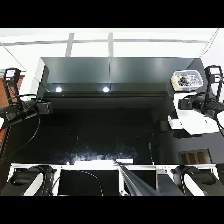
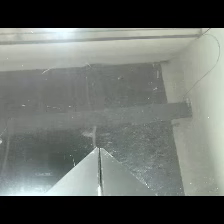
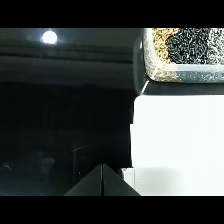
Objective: Fold the box and place the chain.
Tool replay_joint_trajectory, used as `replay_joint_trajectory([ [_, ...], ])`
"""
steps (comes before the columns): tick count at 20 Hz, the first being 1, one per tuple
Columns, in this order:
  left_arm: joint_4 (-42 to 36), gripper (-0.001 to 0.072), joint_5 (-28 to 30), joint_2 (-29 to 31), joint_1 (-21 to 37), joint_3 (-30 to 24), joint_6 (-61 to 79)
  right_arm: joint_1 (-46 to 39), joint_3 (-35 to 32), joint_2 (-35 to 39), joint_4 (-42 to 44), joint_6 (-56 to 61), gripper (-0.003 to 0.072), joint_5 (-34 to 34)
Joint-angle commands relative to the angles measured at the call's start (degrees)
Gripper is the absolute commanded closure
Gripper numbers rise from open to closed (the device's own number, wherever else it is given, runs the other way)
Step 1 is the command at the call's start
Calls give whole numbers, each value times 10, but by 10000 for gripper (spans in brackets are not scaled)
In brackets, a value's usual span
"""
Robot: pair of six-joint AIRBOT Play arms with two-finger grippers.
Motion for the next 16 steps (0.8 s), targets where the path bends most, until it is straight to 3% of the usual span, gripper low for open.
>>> replay_joint_trajectory([
  [1, 0, 682, 0, 0, 0, 0, 0, 1, 0, 0, 0, 0, 682, 0],
  [14, -1, 682, 0, 0, 0, 0, 0, 1, 0, 0, 2, 0, 682, 0],
  [16, -26, 682, 33, 0, 0, -1, 0, 2, 0, 0, 27, 0, 683, -4],
])
